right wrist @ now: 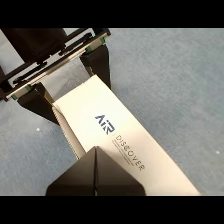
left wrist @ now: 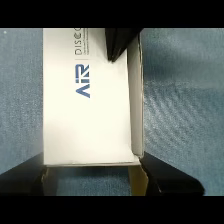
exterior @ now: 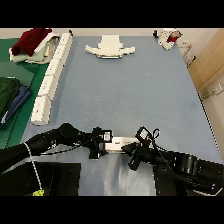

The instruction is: Fold the box.

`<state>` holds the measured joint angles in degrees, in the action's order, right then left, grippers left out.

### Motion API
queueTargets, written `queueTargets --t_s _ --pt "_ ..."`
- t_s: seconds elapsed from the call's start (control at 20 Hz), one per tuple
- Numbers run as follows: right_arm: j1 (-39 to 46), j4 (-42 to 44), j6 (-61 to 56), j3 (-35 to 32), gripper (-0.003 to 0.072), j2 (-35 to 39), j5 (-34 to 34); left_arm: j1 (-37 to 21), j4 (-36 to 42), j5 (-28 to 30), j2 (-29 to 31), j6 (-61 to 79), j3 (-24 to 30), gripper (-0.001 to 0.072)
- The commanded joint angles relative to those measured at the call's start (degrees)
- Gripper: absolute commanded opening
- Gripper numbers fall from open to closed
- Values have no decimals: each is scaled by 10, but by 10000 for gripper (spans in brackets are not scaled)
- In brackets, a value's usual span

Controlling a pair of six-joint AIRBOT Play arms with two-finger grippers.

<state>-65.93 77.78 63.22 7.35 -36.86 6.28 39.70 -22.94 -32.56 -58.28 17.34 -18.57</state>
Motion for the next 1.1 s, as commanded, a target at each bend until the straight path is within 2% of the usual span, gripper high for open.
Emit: queueTargets --t_s 0.0,0.15,0.35,0.5,0.6,0.75,0.9,0.95,1.05 --pt "7 -32 2 21 21 33 35 0 0 0 0 0 0 505" --pt "7 -75 2 62 20 52 127 0 0 0 0 0 0 505" --pt "10 -81 1 121 21 47 273 0 0 0 0 0 0 505" --pt "24 -79 0 143 20 44 318 0 0 0 0 0 0 505" --pt "27 -74 0 148 18 44 296 0 0 0 0 0 0 505" --pt "20 -38 0 131 7 44 207 0 0 0 0 0 0 505" --pt "-13 -32 0 67 7 49 65 0 0 0 0 0 0 505" --pt "-18 -30 -1 46 8 48 34 0 0 0 0 0 0 505" --pt "-19 -30 0 16 21 45 15 0 0 0 0 0 0 505"
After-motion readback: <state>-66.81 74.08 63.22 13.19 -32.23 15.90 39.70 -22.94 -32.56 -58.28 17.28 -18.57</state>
